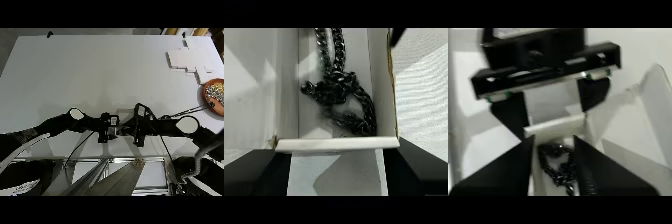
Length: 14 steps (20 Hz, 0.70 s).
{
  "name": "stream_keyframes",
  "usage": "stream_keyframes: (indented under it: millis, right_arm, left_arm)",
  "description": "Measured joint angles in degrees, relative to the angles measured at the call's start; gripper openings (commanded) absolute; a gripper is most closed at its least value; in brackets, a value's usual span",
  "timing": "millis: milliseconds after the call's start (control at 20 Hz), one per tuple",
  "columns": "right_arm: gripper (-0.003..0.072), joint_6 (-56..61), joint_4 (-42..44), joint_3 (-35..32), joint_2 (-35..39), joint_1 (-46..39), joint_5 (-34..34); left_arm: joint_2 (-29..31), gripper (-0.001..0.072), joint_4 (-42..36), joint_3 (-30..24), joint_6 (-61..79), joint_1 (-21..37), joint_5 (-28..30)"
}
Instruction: Fold the box and place the chain.
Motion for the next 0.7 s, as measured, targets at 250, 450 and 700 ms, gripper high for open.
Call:
stream_keyframes:
  millis: [250, 450, 700]
  right_arm:
    - [0.0247, 10.56, -19.63, 3.30, 3.04, -0.85, 0.39]
    - [0.0224, 10.75, -33.51, 5.57, 8.00, -10.21, 6.10]
    - [0.0219, 0.66, -37.11, 5.11, 7.50, -24.37, 13.20]
  left_arm:
    - [0.00, 0.0331, 0.02, 0.00, 0.00, 0.00, 0.00]
    - [0.02, 0.0331, 0.02, 0.00, 0.00, 0.00, -0.02]
    - [0.00, 0.0331, 0.02, 0.00, 0.00, 0.00, 0.00]
